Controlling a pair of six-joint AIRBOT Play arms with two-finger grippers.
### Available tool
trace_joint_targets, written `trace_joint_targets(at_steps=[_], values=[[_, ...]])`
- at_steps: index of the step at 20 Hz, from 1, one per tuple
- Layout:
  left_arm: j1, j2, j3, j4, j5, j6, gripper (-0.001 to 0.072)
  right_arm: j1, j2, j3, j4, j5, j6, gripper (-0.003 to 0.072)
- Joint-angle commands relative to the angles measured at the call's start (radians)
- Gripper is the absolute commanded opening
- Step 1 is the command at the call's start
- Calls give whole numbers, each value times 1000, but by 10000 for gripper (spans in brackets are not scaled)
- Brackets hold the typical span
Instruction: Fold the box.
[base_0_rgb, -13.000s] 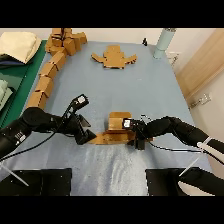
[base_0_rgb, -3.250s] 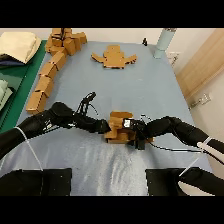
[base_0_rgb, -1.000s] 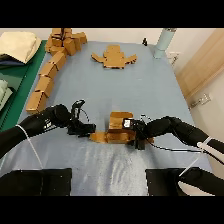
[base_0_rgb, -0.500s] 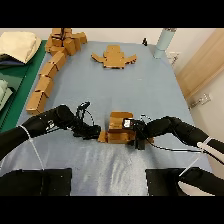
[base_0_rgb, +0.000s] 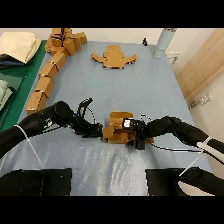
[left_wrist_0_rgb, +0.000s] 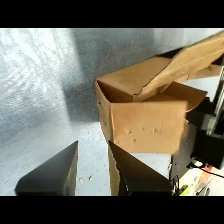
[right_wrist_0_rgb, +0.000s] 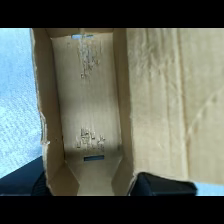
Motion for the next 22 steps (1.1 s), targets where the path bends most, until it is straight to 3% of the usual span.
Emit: trace_joint_targets(at_steps=[1,11,18,19,20,22], values=[[0,2,3,-5,4,8,291,1,0,1,0,0,0,576],[-1,1,3,-199,2,208,293,1,0,1,0,0,0,575],[-1,1,3,-200,18,219,293,1,0,1,0,0,0,575],[-1,0,3,-200,18,215,316,1,0,1,0,0,0,575],[-2,-2,3,-200,18,192,422,1,0,1,0,0,0,575],[-8,-2,3,-195,28,127,429,1,0,1,0,0,0,575]])
